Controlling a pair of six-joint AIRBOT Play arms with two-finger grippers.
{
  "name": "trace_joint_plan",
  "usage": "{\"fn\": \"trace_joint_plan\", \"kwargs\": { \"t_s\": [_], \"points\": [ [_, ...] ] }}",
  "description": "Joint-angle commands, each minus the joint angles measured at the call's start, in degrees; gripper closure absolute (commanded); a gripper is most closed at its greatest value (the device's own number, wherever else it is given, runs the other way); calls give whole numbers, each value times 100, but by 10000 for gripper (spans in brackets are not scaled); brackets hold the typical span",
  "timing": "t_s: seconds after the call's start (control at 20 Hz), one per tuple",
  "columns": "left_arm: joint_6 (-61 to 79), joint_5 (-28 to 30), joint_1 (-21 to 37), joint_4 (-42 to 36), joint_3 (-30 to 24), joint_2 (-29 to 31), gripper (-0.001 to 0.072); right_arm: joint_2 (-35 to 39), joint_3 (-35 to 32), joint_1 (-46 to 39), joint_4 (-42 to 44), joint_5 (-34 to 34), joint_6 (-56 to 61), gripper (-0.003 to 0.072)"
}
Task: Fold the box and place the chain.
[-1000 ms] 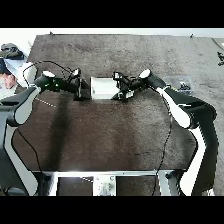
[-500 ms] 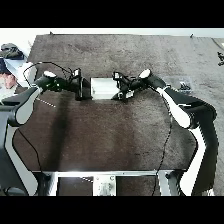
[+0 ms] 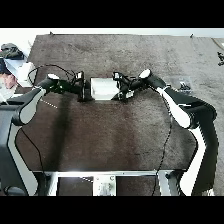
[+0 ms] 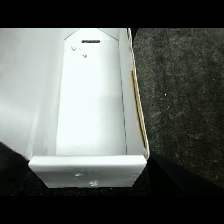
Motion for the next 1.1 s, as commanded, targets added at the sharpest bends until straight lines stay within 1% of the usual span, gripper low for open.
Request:
{"fn": "trace_joint_plan", "kwargs": {
  "t_s": [0.0, 0.25, 0.4, 0.65, 1.05],
  "points": [
    [103, -20, -7, -4, 4, -44, -11, -2, 2, 2, 0, -2, 11, 412],
    [162, 24, -7, -94, 4, -52, -11, -2, 2, 2, 0, -2, 9, 412],
    [313, 17, -7, -389, 24, -138, -11, -2, 2, 2, 0, -2, 11, 412],
    [299, -20, -7, -415, 39, -197, -11, -2, 2, 2, 0, -2, 9, 412],
    [358, 223, -87, -372, 39, -197, -11, -2, 2, 2, 0, -2, 11, 412]
  ]
}}
